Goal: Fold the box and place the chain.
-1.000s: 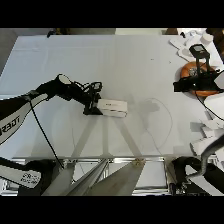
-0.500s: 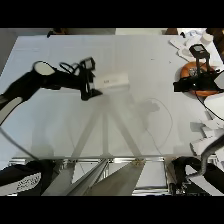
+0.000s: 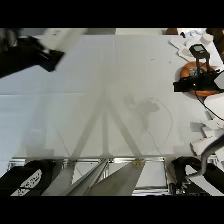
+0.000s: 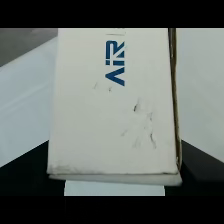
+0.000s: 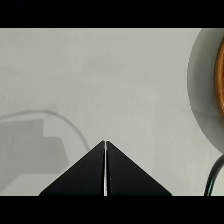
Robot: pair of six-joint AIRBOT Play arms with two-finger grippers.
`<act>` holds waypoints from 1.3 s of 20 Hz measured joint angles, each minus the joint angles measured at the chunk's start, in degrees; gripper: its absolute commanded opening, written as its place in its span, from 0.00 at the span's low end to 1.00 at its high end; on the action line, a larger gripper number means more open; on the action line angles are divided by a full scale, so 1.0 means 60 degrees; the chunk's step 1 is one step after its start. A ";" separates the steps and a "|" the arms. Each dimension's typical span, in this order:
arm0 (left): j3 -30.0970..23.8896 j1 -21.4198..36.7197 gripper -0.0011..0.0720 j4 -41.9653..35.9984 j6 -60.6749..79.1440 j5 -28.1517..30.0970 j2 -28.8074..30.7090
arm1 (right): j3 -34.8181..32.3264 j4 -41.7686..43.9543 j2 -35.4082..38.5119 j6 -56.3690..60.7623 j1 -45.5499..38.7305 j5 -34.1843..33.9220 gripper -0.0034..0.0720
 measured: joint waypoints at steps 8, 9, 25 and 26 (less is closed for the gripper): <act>-0.0025 0.2841 0.03 0.1949 -0.2863 -0.0583 -0.0903 | 0.0000 0.0000 0.0000 0.0000 0.0000 0.0000 0.05; -0.0033 0.2998 0.03 0.2029 -0.2943 -0.0605 -0.1286 | 0.0000 0.0000 0.0000 0.0000 0.0004 0.0000 0.05; -0.0033 0.3311 0.97 0.2477 -0.2801 0.0117 -0.5734 | 0.0000 0.0000 0.0000 0.0000 0.0000 0.0000 0.05; -0.0036 0.3322 0.98 0.2510 -0.2801 0.0113 -0.5686 | 0.0000 0.0000 0.0000 0.0000 0.0000 0.0000 0.05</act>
